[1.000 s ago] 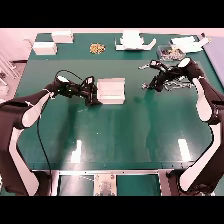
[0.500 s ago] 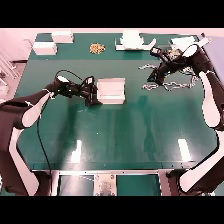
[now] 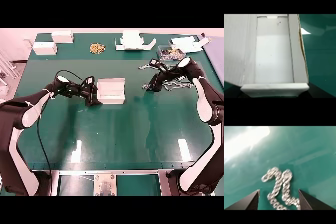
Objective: Fold the box and place the chain.
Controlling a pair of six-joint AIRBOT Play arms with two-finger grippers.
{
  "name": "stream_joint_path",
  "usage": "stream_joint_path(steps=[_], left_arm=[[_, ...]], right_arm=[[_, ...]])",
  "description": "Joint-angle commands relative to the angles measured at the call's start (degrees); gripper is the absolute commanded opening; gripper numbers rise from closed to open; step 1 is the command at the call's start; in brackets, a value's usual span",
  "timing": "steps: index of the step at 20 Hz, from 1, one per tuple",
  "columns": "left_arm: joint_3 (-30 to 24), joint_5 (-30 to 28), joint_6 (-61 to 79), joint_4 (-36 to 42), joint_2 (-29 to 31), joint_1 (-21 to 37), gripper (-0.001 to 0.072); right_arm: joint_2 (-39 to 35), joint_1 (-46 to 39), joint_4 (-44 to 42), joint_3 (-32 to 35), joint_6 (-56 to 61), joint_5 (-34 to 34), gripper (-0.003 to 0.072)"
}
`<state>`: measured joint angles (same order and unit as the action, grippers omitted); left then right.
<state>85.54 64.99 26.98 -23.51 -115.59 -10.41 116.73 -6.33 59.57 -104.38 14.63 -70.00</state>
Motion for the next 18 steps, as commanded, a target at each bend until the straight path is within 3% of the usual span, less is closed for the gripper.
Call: stream_joint_path(steps=[1,4,5,7,11,12,13,14,18], left_arm=[[0.04,-0.02,0.02,-0.02,-0.02,0.0,0.0418],[0.04,0.0,0.02,-0.02,-0.02,0.0,0.0418],[0.04,-0.02,0.02,-0.02,-0.02,0.0,0.0418],[0.04,-0.02,0.02,-0.02,-0.02,0.0,0.0418],[0.04,-0.02,0.02,-0.02,-0.02,0.0,0.0417],[0.04,-0.02,0.02,-0.02,-0.02,0.0,0.0418],[0.04,-0.02,0.04,-0.02,-0.02,0.0,0.0418],[0.04,-0.02,0.02,-0.02,-0.02,0.0,0.0418],[0.04,-0.02,0.02,-0.02,-0.02,0.0,0.0418]], right_arm=[[1.11,-0.17,-2.56,0.04,-0.35,2.49,0.0577],[1.7,-0.09,-4.13,0.04,-0.33,2.47,0.0577],[1.75,-0.07,-4.09,0.04,-0.31,2.47,0.0536],[1.81,-0.09,-3.89,0.04,-0.26,0.42,0.0347],[2.54,-0.2,-0.11,0.07,1.46,-5.84,0.0218],[3.1,-0.2,0.39,0.04,2.43,-7.56,0.0144],[3.85,-0.2,1.51,0.04,3.37,-8.68,0.0116],[4.55,-0.2,2.12,0.04,3.91,-9.16,0.0008],[3.89,-0.2,-2.08,-0.09,4.24,-8.83,0.0005]])
